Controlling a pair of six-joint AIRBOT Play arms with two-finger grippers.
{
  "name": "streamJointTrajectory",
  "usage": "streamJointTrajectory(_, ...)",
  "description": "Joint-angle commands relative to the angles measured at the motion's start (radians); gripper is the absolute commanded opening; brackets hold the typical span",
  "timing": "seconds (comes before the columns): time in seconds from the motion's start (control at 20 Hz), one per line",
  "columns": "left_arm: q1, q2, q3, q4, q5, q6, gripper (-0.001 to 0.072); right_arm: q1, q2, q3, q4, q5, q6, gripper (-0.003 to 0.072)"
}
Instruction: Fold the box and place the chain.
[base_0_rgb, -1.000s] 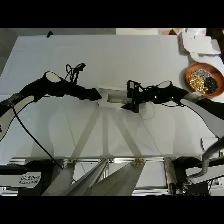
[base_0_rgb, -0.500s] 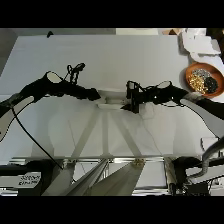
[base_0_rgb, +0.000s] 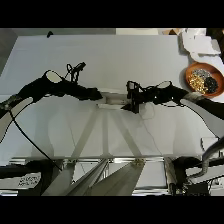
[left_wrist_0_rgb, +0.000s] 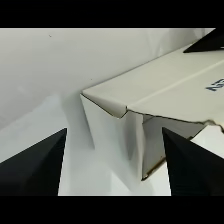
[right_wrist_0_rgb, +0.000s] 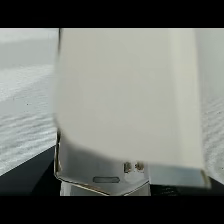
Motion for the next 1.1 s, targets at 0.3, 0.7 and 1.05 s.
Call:
streamJointTrajectory(0.3, -0.054, 0.005, 0.001, 0.064, 0.019, -0.037, 0.0628, 0.000, 0.000, 0.001, 0.000, -0.002, 0.000, 0.0364)
streamJointTrajectory(0.7, -0.059, 0.039, 0.004, 0.138, 0.130, -0.144, 0.0563, 0.000, 0.000, 0.001, 0.000, -0.002, 0.000, 0.0364)
streamJointTrajectory(1.05, -0.124, 0.039, 0.053, 0.284, 0.100, -0.224, 0.0557, 0.000, 0.000, 0.001, 0.000, -0.002, 0.000, 0.0364)
